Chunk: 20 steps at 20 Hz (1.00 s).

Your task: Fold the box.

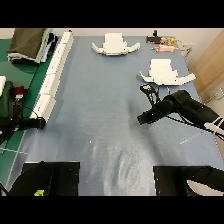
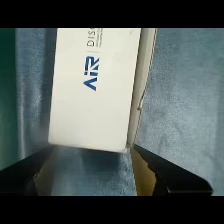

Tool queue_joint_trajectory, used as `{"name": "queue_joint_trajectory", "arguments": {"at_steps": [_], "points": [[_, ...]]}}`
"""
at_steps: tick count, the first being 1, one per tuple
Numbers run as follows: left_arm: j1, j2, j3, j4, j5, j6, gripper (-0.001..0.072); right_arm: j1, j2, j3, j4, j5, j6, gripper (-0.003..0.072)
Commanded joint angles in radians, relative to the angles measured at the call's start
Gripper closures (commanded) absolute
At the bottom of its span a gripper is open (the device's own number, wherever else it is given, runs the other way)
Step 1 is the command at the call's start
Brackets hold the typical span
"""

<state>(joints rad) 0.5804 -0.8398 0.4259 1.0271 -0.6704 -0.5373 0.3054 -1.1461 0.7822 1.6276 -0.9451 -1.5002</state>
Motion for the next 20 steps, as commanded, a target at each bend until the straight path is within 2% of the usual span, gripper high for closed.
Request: {"name": "queue_joint_trajectory", "arguments": {"at_steps": [1, 4, 6, 8, 9, 10, 11, 12, 13, 14, 15, 16, 20], "points": [[0.001, 0.152, 0.031, 0.152, -0.179, -0.171, 0.0012, 0.000, 0.000, 0.001, 0.000, 0.000, 0.000, 0.0683], [0.001, 0.309, 0.100, 0.159, -0.365, -0.199, 0.0013, 0.000, 0.000, 0.001, 0.000, 0.000, 0.000, 0.0683], [-0.002, 0.395, 0.135, 0.154, -0.431, -0.249, 0.0013, 0.000, 0.000, 0.001, 0.000, 0.000, 0.000, 0.0683], [-0.002, 0.461, 0.166, 0.072, -0.487, -0.282, 0.0014, 0.000, 0.000, 0.001, 0.000, 0.000, 0.000, 0.0683], [-0.006, 0.478, 0.179, 0.005, -0.517, -0.283, 0.0122, 0.000, -0.001, 0.001, 0.000, 0.000, 0.000, 0.0683], [-0.023, 0.480, 0.190, -0.053, -0.551, -0.283, 0.0294, 0.000, 0.000, 0.001, 0.000, 0.000, 0.000, 0.0683], [-0.050, 0.476, 0.197, -0.095, -0.570, -0.288, 0.0310, 0.000, 0.000, 0.001, 0.000, 0.000, 0.000, 0.0683], [-0.085, 0.461, 0.201, -0.124, -0.571, -0.320, 0.0383, 0.000, 0.000, 0.001, 0.000, 0.000, 0.000, 0.0683], [-0.131, 0.435, 0.208, -0.134, -0.571, -0.363, 0.0520, 0.000, -0.001, 0.001, 0.000, 0.000, 0.000, 0.0683], [-0.184, 0.397, 0.221, -0.133, -0.568, -0.396, 0.0555, 0.000, -0.001, 0.001, 0.000, 0.000, 0.000, 0.0683], [-0.237, 0.359, 0.238, -0.133, -0.568, -0.421, 0.0666, 0.000, -0.001, 0.001, 0.000, 0.000, 0.000, 0.0683], [-0.296, 0.317, 0.261, -0.134, -0.567, -0.436, 0.0695, 0.000, -0.001, 0.001, 0.000, 0.000, 0.000, 0.0683], [-0.574, 0.118, 0.394, -0.133, -0.500, -0.510, 0.0695, 0.000, 0.000, 0.001, 0.000, 0.000, 0.000, 0.0683]]}}
